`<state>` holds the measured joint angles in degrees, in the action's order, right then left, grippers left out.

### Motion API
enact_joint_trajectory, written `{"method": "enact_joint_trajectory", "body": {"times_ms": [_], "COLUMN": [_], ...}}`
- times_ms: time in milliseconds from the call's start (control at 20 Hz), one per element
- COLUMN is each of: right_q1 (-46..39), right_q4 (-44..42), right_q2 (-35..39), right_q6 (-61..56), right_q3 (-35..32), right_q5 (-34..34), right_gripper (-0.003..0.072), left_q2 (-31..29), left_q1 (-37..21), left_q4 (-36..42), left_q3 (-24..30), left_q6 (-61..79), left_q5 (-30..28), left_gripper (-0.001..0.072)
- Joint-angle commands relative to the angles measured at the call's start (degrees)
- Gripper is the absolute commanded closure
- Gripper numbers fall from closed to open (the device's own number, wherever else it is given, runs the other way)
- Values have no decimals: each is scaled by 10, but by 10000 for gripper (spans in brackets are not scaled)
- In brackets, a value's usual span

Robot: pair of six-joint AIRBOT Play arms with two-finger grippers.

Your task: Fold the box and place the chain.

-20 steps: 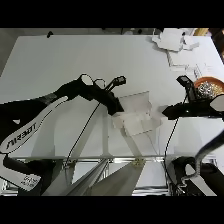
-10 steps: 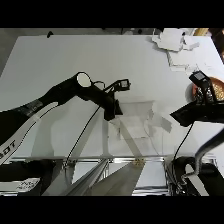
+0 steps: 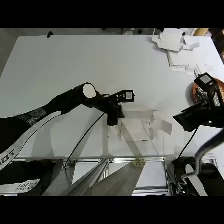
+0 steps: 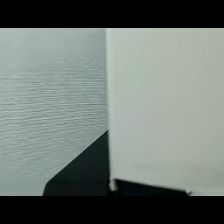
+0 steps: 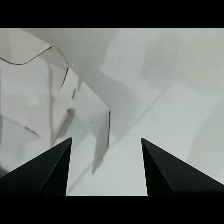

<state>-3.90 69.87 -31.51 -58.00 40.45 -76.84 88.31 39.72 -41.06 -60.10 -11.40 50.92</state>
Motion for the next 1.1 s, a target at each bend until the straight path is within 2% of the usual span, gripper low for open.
{"method": "enact_joint_trajectory", "body": {"times_ms": [0,200,500,1050], "right_q1": [0,0,0,0], "right_q4": [-1,0,0,0], "right_q2": [2,2,2,2], "right_q6": [0,10,15,30], "right_q3": [0,-4,-31,-33], "right_q5": [13,25,47,49], "right_gripper": [207,208,209,229], "left_q2": [16,44,44,44], "left_q1": [2,3,3,3], "left_q4": [-2,-2,-2,-2], "left_q3": [3,3,2,2], "left_q6": [53,57,57,56], "left_q5": [-39,-37,-38,-30], "left_gripper": [707,707,703,705]}}
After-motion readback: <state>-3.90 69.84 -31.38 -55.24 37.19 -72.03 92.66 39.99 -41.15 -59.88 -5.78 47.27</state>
